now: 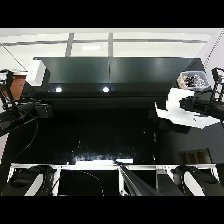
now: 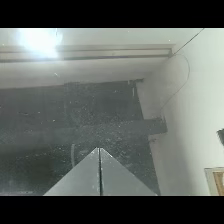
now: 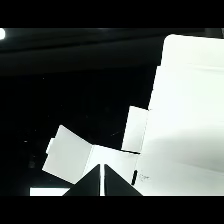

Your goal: Fold the box and place the chain.

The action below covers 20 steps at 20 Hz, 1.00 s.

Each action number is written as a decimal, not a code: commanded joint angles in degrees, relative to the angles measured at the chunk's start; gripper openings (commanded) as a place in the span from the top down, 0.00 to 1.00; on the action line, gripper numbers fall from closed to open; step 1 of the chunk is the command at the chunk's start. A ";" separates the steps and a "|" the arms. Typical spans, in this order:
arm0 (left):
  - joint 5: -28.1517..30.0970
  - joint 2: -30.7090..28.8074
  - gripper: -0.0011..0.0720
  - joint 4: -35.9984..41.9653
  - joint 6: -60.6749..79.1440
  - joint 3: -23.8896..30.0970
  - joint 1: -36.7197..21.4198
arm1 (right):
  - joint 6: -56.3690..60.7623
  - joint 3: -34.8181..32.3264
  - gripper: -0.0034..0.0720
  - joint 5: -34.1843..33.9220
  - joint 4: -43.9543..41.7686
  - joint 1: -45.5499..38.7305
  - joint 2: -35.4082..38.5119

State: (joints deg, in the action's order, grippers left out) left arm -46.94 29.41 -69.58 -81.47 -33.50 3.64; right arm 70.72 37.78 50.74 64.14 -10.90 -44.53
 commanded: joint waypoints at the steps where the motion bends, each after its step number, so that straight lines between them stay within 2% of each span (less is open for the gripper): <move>1: 0.02 -0.07 0.94 0.00 0.02 0.02 0.00 | 0.00 -0.02 0.90 0.00 0.00 0.04 0.04; 13: 0.04 -0.07 0.94 0.00 0.02 0.02 0.00 | 0.00 -0.02 0.90 0.00 0.00 0.04 0.04; 17: 5.46 0.63 0.94 1.90 0.04 0.04 0.00 | 0.00 -0.02 0.90 -0.33 -0.96 0.04 0.04; 19: 7.61 1.64 0.94 1.92 0.04 0.04 0.00 | 0.00 -0.02 0.90 -3.76 -2.69 0.04 0.02; 20: 8.50 2.25 0.92 2.12 -0.02 0.04 0.00 | 0.00 -0.02 0.82 -5.57 -2.71 0.04 -0.02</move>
State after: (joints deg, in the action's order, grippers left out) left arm -41.89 30.55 -68.10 -81.47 -33.47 3.64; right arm 70.72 37.78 49.04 62.74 -10.90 -44.53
